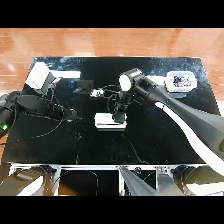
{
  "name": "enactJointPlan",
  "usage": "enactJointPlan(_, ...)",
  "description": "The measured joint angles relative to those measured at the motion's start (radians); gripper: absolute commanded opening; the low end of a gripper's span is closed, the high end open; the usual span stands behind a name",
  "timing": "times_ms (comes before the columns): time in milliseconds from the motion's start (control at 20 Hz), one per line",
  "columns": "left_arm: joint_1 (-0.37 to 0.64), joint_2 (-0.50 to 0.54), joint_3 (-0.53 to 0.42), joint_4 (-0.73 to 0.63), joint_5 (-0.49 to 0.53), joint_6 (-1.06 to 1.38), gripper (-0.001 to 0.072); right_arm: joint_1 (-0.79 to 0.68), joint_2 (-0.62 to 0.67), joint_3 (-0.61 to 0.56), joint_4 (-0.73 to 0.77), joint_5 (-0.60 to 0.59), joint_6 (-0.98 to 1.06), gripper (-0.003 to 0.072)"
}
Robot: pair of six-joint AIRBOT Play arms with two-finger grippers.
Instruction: Fold the box and place the chain.
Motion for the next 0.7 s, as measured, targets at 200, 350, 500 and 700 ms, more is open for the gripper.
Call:
enactJointPlan(200, 0.0, 0.0, 0.0, 0.0, 0.0, 0.0, 0.0549, 0.0, -0.003, -0.001, -0.001, -0.003, 0.004, 0.0589)
enactJointPlan(350, 0.0, 0.0, 0.0, 0.0, 0.0, 0.0, 0.0548, 0.001, -0.005, -0.002, -0.002, -0.005, 0.017, 0.0606)
enactJointPlan(500, 0.0, 0.0, 0.0, -0.001, 0.0, 0.0, 0.0549, 0.001, -0.004, -0.002, -0.004, -0.007, 0.026, 0.0606)
enactJointPlan(700, 0.0, 0.0, 0.0, -0.003, 0.0, 0.0, 0.0549, 0.0, 0.002, -0.002, -0.01, -0.008, 0.053, 0.0605)
